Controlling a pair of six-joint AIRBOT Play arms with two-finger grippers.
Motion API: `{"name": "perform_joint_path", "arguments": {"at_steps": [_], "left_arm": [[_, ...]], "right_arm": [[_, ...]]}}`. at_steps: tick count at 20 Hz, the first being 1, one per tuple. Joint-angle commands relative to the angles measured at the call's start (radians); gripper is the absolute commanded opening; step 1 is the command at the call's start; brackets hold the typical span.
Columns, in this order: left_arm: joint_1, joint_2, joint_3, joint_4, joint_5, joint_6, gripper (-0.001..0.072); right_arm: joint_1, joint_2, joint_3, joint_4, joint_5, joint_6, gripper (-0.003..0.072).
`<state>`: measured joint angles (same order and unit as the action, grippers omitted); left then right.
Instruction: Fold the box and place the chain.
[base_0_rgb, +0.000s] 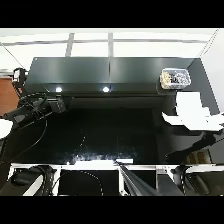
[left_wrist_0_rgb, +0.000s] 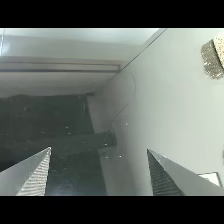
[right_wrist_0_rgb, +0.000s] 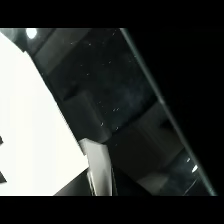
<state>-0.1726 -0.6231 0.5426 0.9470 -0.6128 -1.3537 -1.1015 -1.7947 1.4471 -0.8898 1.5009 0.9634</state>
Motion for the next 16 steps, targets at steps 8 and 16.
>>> {"name": "perform_joint_path", "arguments": {"at_steps": [8, 16], "left_arm": [[-0.001, -0.001, 0.000, -0.040, 0.006, -0.011, 0.0709], [-0.001, -0.001, 0.000, -0.040, 0.007, -0.012, 0.0708]], "right_arm": [[0.142, 0.212, -0.173, 0.144, 0.068, 0.054, 0.0011], [0.443, 0.691, -0.633, 0.179, -0.205, 0.211, 0.0011]]}}
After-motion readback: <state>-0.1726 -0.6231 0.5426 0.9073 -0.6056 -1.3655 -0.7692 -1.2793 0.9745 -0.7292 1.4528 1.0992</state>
